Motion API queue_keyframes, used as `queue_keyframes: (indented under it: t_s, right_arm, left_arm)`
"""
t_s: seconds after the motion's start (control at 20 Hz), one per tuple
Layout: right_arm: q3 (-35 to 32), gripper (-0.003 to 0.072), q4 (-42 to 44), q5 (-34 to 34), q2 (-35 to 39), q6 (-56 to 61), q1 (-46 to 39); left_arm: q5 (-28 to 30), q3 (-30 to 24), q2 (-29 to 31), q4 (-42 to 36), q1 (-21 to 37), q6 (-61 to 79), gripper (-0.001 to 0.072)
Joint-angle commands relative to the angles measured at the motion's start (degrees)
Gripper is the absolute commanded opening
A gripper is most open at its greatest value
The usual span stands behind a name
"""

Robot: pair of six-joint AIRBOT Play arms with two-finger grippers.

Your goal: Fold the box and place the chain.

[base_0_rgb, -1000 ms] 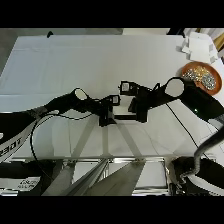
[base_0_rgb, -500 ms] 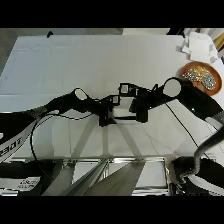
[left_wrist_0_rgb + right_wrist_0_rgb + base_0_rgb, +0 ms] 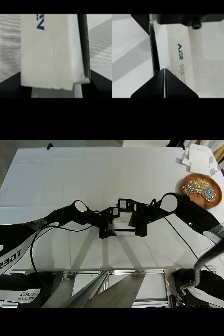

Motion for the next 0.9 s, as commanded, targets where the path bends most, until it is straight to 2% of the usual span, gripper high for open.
queue_keyframes:
  t_s: [0.0, 0.85]
  right_arm:
    - [-0.55, 0.0011, 0.11, -1.11, -0.02, 0.17, 0.20]
    - [-3.06, 0.0011, 1.07, -0.81, -0.02, 0.13, 1.99]
  left_arm:
    - [0.02, -0.02, 0.02, 0.07, 0.04, 0.15, 0.0272]
    - [0.00, -0.02, 0.02, 0.07, 0.04, 0.15, 0.0272]
